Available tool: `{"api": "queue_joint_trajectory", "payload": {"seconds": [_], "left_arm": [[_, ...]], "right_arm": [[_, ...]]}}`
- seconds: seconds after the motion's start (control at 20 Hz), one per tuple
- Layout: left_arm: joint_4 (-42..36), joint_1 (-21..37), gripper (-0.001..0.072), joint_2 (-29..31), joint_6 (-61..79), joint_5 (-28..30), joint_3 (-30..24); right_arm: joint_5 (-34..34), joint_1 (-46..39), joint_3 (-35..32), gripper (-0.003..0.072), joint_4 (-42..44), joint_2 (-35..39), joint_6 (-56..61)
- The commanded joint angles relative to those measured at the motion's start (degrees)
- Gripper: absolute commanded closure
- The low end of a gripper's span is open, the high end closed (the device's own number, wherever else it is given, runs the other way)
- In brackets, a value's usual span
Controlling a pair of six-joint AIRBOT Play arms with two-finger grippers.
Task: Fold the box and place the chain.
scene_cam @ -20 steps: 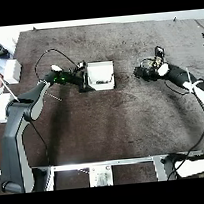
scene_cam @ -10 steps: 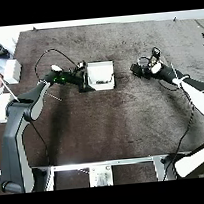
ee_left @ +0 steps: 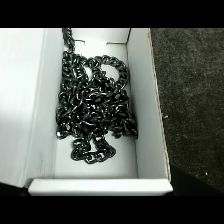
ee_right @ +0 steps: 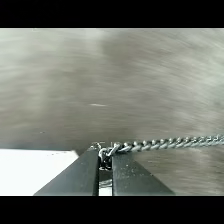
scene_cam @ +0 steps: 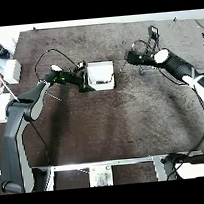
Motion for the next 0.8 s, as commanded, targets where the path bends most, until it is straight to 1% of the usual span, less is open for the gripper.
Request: {"api": "queue_joint_trajectory", "payload": {"seconds": [0.0, 0.1, 0.25, 0.4, 0.6, 0.75], "left_arm": [[0.02, 0.00, 0.0194, 0.02, 0.02, 0.00, -0.02], [0.02, 0.00, 0.0194, 0.04, 0.02, 0.00, -0.02], [0.02, 0.00, 0.0194, 0.04, 0.02, 0.00, -0.02], [0.02, 0.00, 0.0194, 0.04, 0.02, -0.02, -0.02], [0.02, 0.00, 0.0194, 0.02, 0.02, -0.02, -0.02], [0.02, 0.00, 0.0194, 0.04, 0.02, -0.02, -0.02]], "right_arm": [[0.09, 5.51, 0.09, 0.0672, 0.02, 6.84, -2.73], [-1.27, 9.01, 0.09, 0.0672, 0.04, 6.91, -2.71], [-3.48, 13.99, 0.09, 0.0672, 0.09, 4.83, -2.69], [-2.64, 16.79, 0.07, 0.0672, 0.07, 0.94, -2.67], [-1.60, 15.80, 0.02, 0.0671, -0.37, -3.61, -2.45], [-1.20, 13.55, 0.04, 0.0671, -0.48, -4.42, -2.27]]}}
